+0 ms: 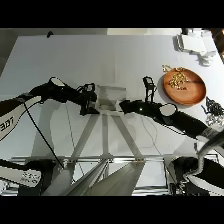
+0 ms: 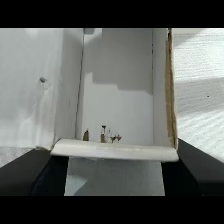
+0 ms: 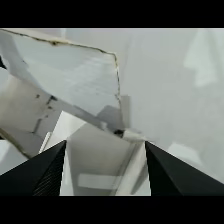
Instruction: Fold the box and place the chain.
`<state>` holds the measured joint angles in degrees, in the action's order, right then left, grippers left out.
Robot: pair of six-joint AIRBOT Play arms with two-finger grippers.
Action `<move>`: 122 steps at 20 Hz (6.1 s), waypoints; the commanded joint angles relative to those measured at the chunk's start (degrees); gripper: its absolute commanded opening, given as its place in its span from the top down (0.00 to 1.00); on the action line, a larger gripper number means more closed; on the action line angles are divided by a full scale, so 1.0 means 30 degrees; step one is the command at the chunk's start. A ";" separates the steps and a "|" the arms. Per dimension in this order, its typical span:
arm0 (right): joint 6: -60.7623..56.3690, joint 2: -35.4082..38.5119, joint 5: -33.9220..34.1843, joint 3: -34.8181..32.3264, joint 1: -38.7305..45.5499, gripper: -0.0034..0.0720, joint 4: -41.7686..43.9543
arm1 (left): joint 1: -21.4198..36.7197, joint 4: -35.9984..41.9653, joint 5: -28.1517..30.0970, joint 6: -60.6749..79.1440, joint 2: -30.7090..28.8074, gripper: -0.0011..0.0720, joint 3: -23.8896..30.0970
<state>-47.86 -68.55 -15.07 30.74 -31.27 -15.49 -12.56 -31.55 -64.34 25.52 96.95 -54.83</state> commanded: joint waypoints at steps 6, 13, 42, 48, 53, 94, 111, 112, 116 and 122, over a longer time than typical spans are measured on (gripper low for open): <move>-0.0066 -0.0015 0.0780 0.0007 -0.0117 0.20 -0.2725 | 0.0007 0.0000 0.0000 0.0000 0.0000 0.39 0.0000; -0.3614 -0.0007 -0.0138 0.0015 -0.0780 0.20 -0.2856 | 0.0007 0.0000 0.0000 0.0007 0.0000 0.39 0.0000; -1.0695 -0.2273 -0.3796 0.4073 -0.0780 0.23 -1.1489 | 0.0007 0.0000 -0.0007 0.0007 0.0000 0.39 0.0000; -1.8127 -0.3439 -0.8335 0.5821 -0.0787 0.23 -2.0771 | 0.0007 0.0000 -0.0066 0.0007 0.0000 0.39 0.0000; -1.8127 -0.3665 -0.8378 0.6411 -0.0787 0.20 -2.0844 | 0.0000 0.0000 -0.0073 0.0000 0.0000 0.39 0.0000; -2.5427 -0.4597 -1.4287 1.1300 -0.3242 0.30 -2.5747 | 0.0007 0.0000 -0.0066 0.0000 0.0000 0.39 0.0000; -1.7507 -0.0787 -1.1183 1.1307 0.9785 0.12 -2.7897 | 0.0007 0.0000 -0.0066 0.0007 0.0000 0.39 0.0000; -1.7201 -0.1348 -1.1030 1.1307 1.0899 0.10 -2.7460 | 0.0007 0.0000 -0.0066 0.0000 0.0000 0.39 0.0000; -1.5285 -0.4153 -1.0120 1.1453 1.3682 0.03 -2.4531 | 0.0007 0.0000 -0.0066 0.0000 0.0000 0.39 0.0000; -1.4761 -0.8779 -0.9763 1.4411 1.4353 0.03 -2.3620 | 0.0007 0.0000 -0.0073 0.0007 0.0000 0.39 0.0000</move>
<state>-93.10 -88.79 -45.01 70.15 10.50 -88.18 -12.56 -31.55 -64.55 25.54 96.92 -54.83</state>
